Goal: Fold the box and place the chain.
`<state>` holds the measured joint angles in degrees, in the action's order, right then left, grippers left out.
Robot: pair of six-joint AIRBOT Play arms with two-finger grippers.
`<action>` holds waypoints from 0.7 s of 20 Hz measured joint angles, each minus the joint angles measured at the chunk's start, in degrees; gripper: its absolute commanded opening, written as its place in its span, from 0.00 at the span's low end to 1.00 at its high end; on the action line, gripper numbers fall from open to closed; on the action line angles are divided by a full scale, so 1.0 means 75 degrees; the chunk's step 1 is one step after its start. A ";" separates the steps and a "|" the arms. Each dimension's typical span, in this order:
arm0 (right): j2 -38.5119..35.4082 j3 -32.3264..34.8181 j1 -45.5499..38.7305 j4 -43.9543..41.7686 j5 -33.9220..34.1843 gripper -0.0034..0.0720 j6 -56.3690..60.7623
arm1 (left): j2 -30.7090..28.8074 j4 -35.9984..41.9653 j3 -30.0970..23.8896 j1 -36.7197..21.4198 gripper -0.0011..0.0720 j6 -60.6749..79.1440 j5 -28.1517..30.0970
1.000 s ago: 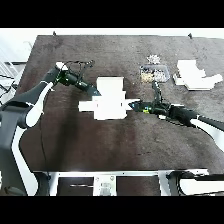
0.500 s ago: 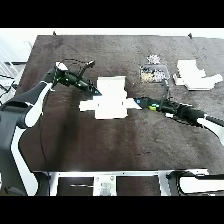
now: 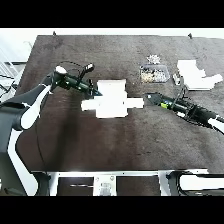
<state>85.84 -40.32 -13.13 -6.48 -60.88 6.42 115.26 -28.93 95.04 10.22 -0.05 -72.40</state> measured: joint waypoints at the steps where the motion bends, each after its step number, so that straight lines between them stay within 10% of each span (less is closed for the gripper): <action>1: 0.0000 0.0000 -0.0017 -0.0006 0.0003 0.44 -0.0035 | -0.0017 -0.0012 -0.0026 0.0006 0.03 0.0087 0.0114; 14: 0.0000 0.0000 0.0079 -0.0006 -0.0032 0.47 -0.0664 | 0.0032 -0.0210 -0.0402 0.0195 0.03 0.0953 0.0560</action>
<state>85.84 -40.32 -12.53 -6.52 -61.12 1.43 115.50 -30.50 92.03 11.68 7.09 -68.20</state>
